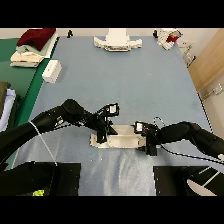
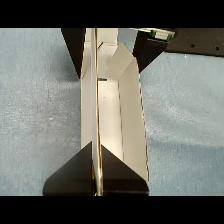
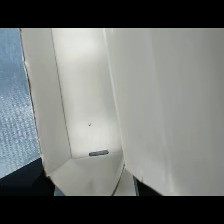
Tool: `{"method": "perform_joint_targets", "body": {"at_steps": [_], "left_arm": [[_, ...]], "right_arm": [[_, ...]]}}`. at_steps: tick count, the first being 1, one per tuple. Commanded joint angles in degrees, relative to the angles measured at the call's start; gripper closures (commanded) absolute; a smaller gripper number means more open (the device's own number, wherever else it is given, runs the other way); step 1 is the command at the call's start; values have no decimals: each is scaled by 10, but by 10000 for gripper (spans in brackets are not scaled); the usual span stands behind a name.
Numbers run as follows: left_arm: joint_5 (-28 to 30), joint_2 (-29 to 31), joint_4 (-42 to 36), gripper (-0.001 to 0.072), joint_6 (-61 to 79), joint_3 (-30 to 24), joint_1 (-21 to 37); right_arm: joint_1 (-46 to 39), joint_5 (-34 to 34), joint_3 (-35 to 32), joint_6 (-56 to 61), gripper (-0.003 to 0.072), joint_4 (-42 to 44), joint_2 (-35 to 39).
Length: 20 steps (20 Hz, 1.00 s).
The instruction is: Fold the box.
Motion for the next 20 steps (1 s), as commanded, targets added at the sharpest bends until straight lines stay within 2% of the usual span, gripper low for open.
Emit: {"method": "perform_joint_targets", "body": {"at_steps": [1, 18, 19, 20], "left_arm": [[0, 0, 0, 695, 0, 0, 1], [0, 0, 0, 695, 0, 0, 1], [0, 0, 0, 695, 0, 0, 1], [0, 0, 0, 695, 0, 0, 1]], "right_arm": [[0, 4, -2, -3, 33, 0, -1], [4, 6, -13, -37, 38, 9, 6], [4, 8, -13, -38, 69, 9, 3], [5, 8, -13, -44, 157, 9, 2]]}}
